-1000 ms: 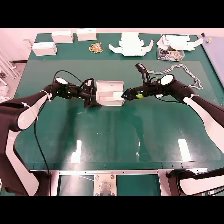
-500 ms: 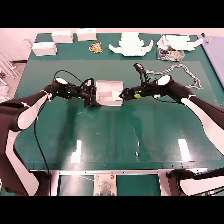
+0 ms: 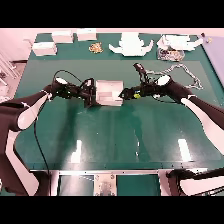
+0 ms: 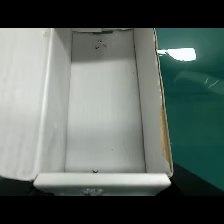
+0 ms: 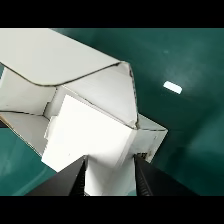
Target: Fold the box and place the chain.
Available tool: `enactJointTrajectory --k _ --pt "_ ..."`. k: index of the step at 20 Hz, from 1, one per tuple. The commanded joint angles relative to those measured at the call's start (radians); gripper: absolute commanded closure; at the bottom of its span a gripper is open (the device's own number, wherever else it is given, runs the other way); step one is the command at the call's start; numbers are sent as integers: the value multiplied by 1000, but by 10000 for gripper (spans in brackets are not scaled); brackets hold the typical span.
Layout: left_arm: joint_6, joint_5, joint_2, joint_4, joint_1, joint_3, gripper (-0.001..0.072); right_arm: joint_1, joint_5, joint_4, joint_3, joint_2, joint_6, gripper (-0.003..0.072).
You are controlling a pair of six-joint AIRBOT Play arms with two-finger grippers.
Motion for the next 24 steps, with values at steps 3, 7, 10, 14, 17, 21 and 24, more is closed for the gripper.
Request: enactJointTrajectory --k 3,7,10,14,17,21,24 --pt "1 -1 1 0 0 0 87 12 -23 -21 1 -1 14 309" --pt "1 -2 1 -5 0 0 87 50 -52 -121 2 -1 105 309" --pt "1 -1 1 -15 0 0 87 72 -55 -158 7 0 144 309" --pt "1 -4 1 -15 0 0 87 90 -55 -223 27 0 225 309" --pt "1 -5 1 -15 0 0 86 108 -55 -321 52 0 315 309" --pt "1 -5 1 -15 0 0 87 137 -37 -410 87 0 396 309" --pt "1 -6 1 -15 0 0 87 156 -8 -502 101 0 484 309"
